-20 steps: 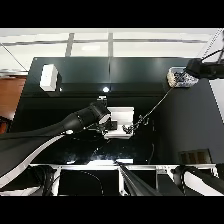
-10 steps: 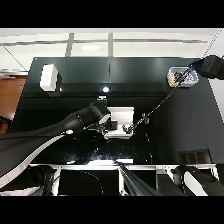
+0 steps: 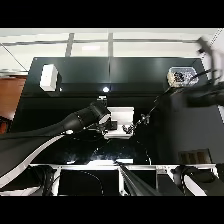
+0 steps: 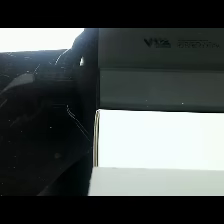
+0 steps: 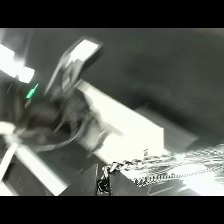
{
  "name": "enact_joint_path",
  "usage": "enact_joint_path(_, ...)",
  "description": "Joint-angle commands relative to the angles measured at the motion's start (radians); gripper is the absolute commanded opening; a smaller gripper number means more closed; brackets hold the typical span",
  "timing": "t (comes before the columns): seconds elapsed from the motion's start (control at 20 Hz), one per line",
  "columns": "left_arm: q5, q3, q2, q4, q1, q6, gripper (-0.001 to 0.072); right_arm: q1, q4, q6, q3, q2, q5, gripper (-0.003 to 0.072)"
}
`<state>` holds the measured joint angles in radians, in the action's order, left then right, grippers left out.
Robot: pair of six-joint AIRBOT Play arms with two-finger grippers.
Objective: Fold the box and place the chain.
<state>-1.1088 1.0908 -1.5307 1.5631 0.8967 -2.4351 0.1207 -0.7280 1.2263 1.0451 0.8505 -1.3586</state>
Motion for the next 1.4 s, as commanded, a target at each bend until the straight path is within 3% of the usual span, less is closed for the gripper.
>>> enact_joint_path(0.0, 0.0, 0.0, 0.0, 0.0, 0.0, 0.0, 0.0032, 0.17, 0.021, 0.02, -0.092, 0.001, 0.095, 0.0042)
enact_joint_path(0.3, 0.0, 0.0, 0.0, 0.0, 0.0, 0.0, 0.0033, 0.312, 0.023, 0.054, -0.206, 0.029, 0.319, 0.0042)
enact_joint_path(0.55, 0.001, 0.0, 0.0, 0.0, 0.0, 0.0, 0.0032, 0.361, 0.029, 0.065, -0.206, 0.109, 0.373, 0.0045)
enact_joint_path(0.65, 0.002, 0.0, 0.0, 0.006, 0.0, 0.0, 0.0032, 0.34, 0.02, 0.068, -0.206, 0.11, 0.373, 0.0483)
enact_joint_path(0.85, 0.005, 0.0, 0.0, 0.007, 0.0, 0.0, 0.0032, 0.093, -0.021, 0.056, -0.206, 0.078, 0.28, 0.0501)
enact_joint_path(0.95, 0.004, 0.0, 0.0, 0.007, 0.0, 0.0, 0.0033, -0.039, -0.137, 0.027, -0.207, 0.076, 0.264, 0.0501)
enact_joint_path(1.1, 0.004, 0.0, 0.0, 0.007, 0.0, 0.0, 0.0032, -0.103, -0.38, -0.129, -0.255, 0.076, 0.32, 0.0503)
enact_joint_path(1.2, 0.005, 0.0, 0.0, 0.007, 0.0, 0.0, 0.0033, -0.104, -0.398, -0.246, -0.303, 0.089, 0.386, 0.0506)
enact_joint_path(1.3, 0.004, 0.0, 0.0, 0.007, 0.0, 0.0, 0.0032, -0.102, -0.318, -0.42, -0.351, 0.111, 0.469, 0.0717)
enact_joint_path(1.35, 0.004, 0.0, 0.0, 0.007, 0.0, 0.0, 0.0032, -0.094, -0.295, -0.526, -0.365, 0.126, 0.504, 0.0717)
